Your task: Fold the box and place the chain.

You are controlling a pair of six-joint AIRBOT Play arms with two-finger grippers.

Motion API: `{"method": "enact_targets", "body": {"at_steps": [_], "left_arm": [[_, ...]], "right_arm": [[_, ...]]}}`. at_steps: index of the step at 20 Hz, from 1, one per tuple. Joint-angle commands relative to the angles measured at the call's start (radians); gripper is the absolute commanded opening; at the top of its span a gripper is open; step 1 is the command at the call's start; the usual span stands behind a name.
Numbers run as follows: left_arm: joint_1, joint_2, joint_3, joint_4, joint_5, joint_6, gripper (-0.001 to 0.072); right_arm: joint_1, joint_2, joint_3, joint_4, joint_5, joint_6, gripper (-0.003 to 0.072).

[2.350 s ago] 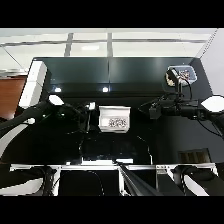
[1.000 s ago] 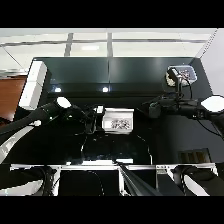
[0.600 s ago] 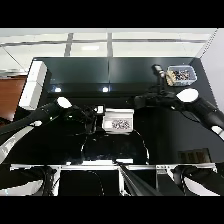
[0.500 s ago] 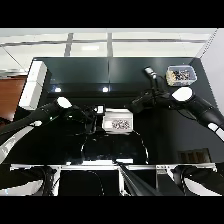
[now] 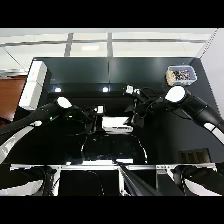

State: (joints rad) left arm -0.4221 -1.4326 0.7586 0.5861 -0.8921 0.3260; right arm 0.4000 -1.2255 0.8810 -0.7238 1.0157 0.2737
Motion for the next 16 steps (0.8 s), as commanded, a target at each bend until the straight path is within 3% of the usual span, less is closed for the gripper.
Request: {"method": "enact_targets", "body": {"at_steps": [1,5,6,7,8,9,10,11,16], "left_arm": [[-0.001,0.000,0.000,0.000,0.002,0.000,0.0402],[-0.001,0.000,0.000,0.000,0.002,0.000,0.0401],[-0.001,0.000,0.000,0.000,0.002,0.000,0.0401],[-0.001,0.000,0.000,0.000,0.002,0.000,0.0402],[-0.001,0.000,0.000,0.000,0.002,0.000,0.0402],[-0.001,0.000,0.000,0.000,0.002,0.000,0.0402],[-0.001,0.000,0.000,0.000,0.002,0.000,0.0402],[-0.001,0.000,0.000,0.000,0.002,0.000,0.0401],[-0.001,0.000,0.000,0.000,0.002,0.000,0.0401]], "right_arm": [[0.014,-0.017,0.000,-0.017,-0.010,-0.071,0.0654],[0.014,-0.028,-0.012,-0.018,-0.006,-0.070,0.0654],[0.014,-0.028,-0.014,-0.018,-0.005,-0.070,0.0617],[0.014,-0.028,-0.017,-0.018,-0.003,-0.070,0.0532],[0.014,-0.028,-0.020,-0.018,-0.003,-0.070,0.0531],[0.014,-0.028,-0.023,-0.018,-0.002,-0.069,0.0405],[0.014,-0.028,-0.026,-0.018,0.001,-0.068,0.0232],[0.014,-0.028,-0.026,-0.018,0.001,-0.068,0.0201],[0.015,-0.028,-0.031,-0.019,0.006,-0.065,0.0203]]}}
